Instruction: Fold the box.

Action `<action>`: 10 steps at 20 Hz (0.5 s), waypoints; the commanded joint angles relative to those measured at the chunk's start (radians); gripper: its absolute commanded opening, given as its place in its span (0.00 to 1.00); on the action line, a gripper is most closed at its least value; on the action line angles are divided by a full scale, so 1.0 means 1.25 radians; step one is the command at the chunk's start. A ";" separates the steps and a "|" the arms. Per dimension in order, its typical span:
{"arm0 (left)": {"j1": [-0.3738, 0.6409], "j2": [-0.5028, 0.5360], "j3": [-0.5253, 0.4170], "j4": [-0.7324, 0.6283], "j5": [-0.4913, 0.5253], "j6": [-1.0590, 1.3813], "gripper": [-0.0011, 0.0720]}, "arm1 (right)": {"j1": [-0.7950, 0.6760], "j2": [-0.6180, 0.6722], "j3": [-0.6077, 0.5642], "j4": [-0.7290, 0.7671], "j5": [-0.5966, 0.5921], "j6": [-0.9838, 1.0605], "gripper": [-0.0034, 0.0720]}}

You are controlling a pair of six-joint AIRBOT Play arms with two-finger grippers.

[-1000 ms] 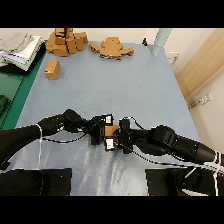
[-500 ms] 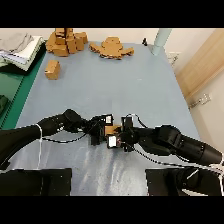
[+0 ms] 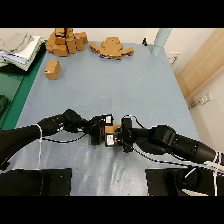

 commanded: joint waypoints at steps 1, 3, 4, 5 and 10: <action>0.000 0.000 0.000 0.000 0.000 0.000 0.59 | 0.001 -0.004 -0.001 -0.001 -0.002 0.002 0.21; 0.000 0.000 0.000 0.000 0.000 0.000 0.60 | 0.000 -0.005 -0.001 -0.001 -0.003 0.002 0.21; 0.000 0.000 0.000 0.000 0.000 0.000 0.59 | 0.000 -0.005 -0.001 -0.001 -0.003 0.002 0.21; 0.000 0.000 0.001 0.000 0.000 0.000 0.59 | 0.000 -0.008 -0.001 -0.001 -0.003 0.002 0.21; 0.000 0.000 0.000 0.000 0.000 0.000 0.60 | 0.001 0.000 0.000 -0.001 -0.003 0.002 0.22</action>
